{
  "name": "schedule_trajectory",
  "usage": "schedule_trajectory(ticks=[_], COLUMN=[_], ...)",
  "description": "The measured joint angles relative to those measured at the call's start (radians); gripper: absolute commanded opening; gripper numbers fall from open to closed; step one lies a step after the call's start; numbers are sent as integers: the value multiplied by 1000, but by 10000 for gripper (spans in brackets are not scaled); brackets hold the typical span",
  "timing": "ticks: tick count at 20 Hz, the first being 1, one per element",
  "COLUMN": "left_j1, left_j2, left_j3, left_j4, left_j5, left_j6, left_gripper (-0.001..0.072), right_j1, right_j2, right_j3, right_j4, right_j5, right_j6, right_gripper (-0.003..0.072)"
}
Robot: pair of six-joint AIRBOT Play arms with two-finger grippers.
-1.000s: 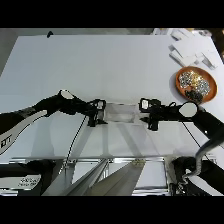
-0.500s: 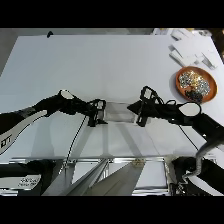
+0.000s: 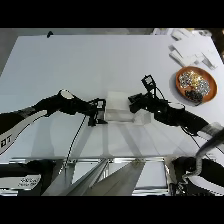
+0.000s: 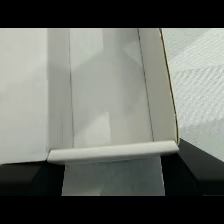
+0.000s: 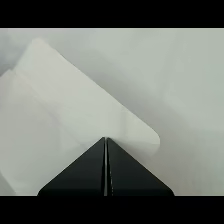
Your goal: Fold the box and place the chain.
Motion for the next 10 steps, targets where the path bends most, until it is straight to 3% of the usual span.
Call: schedule_trajectory(ticks=[5,10], left_j1=[0,0], left_j2=[0,0], left_j3=[0,0], left_j4=[4,7], left_j5=[0,-1], left_j6=[2,3], left_gripper=[33,33], right_j1=[-1,-1], right_j2=[27,213], right_j3=[0,0], right_j4=[-103,-454], right_j5=[29,130], right_j6=[128,405], right_gripper=[16,15])
